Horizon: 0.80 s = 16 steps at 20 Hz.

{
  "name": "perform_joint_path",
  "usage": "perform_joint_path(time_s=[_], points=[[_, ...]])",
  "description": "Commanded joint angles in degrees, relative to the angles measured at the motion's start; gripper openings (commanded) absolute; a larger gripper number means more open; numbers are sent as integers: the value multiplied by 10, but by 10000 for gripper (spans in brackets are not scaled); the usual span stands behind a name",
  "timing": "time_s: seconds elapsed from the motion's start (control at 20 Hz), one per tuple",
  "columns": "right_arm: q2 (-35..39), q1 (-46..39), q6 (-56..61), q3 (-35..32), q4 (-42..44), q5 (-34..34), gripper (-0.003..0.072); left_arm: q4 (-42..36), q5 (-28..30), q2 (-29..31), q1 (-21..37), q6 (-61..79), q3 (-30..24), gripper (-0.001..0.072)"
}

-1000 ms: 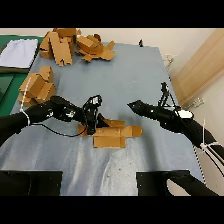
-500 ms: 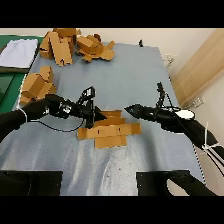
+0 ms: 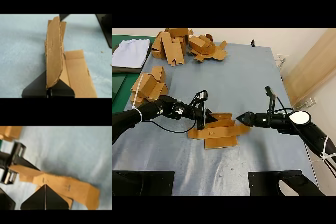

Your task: Fold the box.

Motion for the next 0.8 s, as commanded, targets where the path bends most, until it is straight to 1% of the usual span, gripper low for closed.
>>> perform_joint_path(time_s=[0.0,0.2,0.4,0.6,0.75], points=[[5,51,112,0,-148,-10,2,38,-9,-1,1,-21,0,12],[-12,79,132,0,-171,-21,2,34,-12,-1,1,-19,0,12],[-58,109,135,0,-183,-93,2,42,-11,-1,1,-19,0,12],[-120,129,135,0,-200,-145,2,50,-12,-1,1,-19,0,12],[-153,135,135,0,-210,-185,2,50,-12,-1,1,-19,0,12]])
